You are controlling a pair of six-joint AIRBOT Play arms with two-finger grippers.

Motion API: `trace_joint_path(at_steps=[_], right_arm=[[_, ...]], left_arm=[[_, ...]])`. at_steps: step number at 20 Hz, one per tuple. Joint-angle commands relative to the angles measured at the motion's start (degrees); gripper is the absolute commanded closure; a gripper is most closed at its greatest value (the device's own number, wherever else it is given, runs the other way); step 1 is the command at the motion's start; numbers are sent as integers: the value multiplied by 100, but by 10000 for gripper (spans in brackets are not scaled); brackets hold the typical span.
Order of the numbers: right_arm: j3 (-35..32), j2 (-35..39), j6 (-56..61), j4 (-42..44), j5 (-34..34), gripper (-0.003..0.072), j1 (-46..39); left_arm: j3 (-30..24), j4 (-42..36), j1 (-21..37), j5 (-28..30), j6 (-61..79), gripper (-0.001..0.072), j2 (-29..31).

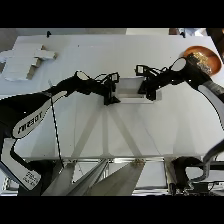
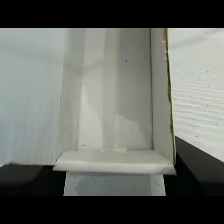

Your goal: Fold the box and place the chain.

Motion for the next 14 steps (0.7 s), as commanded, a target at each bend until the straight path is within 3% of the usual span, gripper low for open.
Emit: trace_joint_path(at_steps=[1, 5, 10, 14], right_arm=[[0, 328, 22, 101, 9, 632, -2], [0, 719, 175, 120, 98, 632, -179], [0, 1016, 450, 114, 280, 668, -1248], [0, 946, 2505, -885, 81, 668, -1969]], left_arm=[[2, 4, 2, 2, 2, 430, 0], [2, 4, 2, 2, 2, 430, 0], [2, 4, 2, 2, 2, 430, 0], [2, 4, 2, 2, 2, 430, 0]])
